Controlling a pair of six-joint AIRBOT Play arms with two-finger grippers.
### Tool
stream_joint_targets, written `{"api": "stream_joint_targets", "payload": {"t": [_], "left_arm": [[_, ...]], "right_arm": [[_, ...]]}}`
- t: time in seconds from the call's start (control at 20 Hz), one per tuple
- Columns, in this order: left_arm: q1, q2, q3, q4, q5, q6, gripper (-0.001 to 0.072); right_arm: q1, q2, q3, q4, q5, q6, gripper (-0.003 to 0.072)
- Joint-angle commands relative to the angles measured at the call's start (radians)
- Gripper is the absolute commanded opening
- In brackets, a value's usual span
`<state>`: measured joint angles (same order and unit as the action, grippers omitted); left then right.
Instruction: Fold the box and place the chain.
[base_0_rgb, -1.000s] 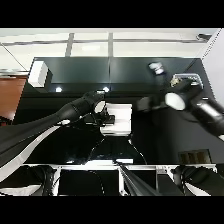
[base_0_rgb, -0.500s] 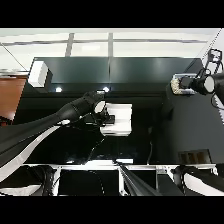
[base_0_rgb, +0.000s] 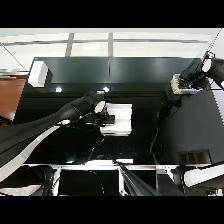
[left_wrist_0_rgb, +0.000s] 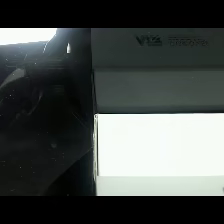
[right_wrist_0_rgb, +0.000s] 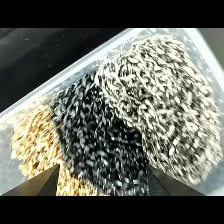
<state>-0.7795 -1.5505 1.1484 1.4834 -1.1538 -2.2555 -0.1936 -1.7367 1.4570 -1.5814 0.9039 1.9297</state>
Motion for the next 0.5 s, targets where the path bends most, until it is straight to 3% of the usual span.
{"api": "stream_joint_targets", "payload": {"t": [0.0, 0.05, 0.15, 0.2, 0.25, 0.45], "left_arm": [[0.001, 0.000, 0.000, 0.000, 0.000, 0.000, 0.0027], [0.001, 0.000, 0.000, 0.000, -0.001, 0.000, 0.0027], [0.001, 0.000, 0.000, 0.000, -0.003, 0.000, 0.0027], [0.001, 0.000, 0.000, 0.000, -0.003, 0.000, 0.0027], [0.000, 0.000, 0.000, 0.000, -0.003, 0.000, 0.0027], [0.000, 0.000, 0.000, -0.002, -0.003, 0.000, 0.0027]], "right_arm": [[-0.006, -0.080, 0.047, 0.014, -0.008, -0.016, 0.0589], [-0.006, -0.089, 0.048, 0.014, -0.010, -0.016, 0.0501], [-0.006, -0.092, 0.051, 0.014, -0.009, -0.016, 0.0155], [-0.006, -0.090, 0.066, 0.013, 0.005, -0.021, 0.0048], [-0.006, -0.090, 0.091, 0.013, 0.033, -0.040, 0.0011], [-0.006, -0.046, 0.206, 0.011, 0.153, -0.172, 0.0011]]}}
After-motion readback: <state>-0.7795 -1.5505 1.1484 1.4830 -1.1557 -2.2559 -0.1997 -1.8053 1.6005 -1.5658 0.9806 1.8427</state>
